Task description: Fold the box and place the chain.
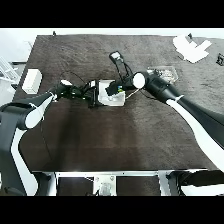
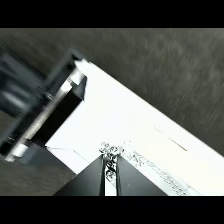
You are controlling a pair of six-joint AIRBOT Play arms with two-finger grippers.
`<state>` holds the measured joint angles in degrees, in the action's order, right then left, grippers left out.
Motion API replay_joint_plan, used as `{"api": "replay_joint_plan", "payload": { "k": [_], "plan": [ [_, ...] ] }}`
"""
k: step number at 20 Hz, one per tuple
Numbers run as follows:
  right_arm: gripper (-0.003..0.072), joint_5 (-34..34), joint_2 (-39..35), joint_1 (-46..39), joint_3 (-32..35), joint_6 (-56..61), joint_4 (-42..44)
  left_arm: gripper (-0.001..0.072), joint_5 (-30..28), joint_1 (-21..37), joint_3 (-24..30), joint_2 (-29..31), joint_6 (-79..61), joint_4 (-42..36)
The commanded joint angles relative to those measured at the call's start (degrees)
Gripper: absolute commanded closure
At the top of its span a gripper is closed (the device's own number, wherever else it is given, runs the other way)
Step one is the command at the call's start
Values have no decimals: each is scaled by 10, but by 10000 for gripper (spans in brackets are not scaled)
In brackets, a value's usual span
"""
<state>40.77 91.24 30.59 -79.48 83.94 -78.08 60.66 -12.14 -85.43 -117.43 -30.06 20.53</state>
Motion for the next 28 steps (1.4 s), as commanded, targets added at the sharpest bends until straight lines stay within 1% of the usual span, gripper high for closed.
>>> {"api": "replay_joint_plan", "payload": {
  "k": [1,2,3,4,5,7,9,11,14,15,16,18,20,23,25,28],
  "plan": [
    [677,-14,38,-2,5,0,-4,298,0,0,0,0,0,0],
    [624,-13,38,-4,5,0,-4,298,0,0,0,0,0,0],
    [429,-11,35,-8,3,0,-4,298,0,0,0,0,0,0],
    [279,-5,28,-9,-1,0,-4,298,0,0,0,0,0,0],
    [296,6,18,-12,-5,0,-4,298,0,0,0,0,0,0],
    [292,27,-15,-18,-10,0,-6,298,0,0,0,0,0,0],
    [292,65,-56,-37,-10,1,-35,299,0,0,0,0,0,0],
    [292,99,-97,-80,-8,16,-75,298,0,0,0,0,0,0],
    [290,102,-120,-183,24,86,-83,298,0,0,0,0,0,0],
    [284,87,-116,-218,45,119,-79,298,0,0,0,0,0,0],
    [222,53,-111,-246,71,147,-61,298,0,0,0,0,0,0],
    [217,-26,-87,-287,113,150,26,298,0,0,0,0,0,0],
    [217,-59,-47,-296,117,125,77,298,0,0,0,0,0,0],
    [217,-115,5,-296,116,125,107,298,0,0,0,0,0,0],
    [217,-145,26,-296,115,125,117,298,0,0,0,0,0,0],
    [218,-164,55,-295,98,124,142,298,0,0,0,0,0,0]
  ]
}}
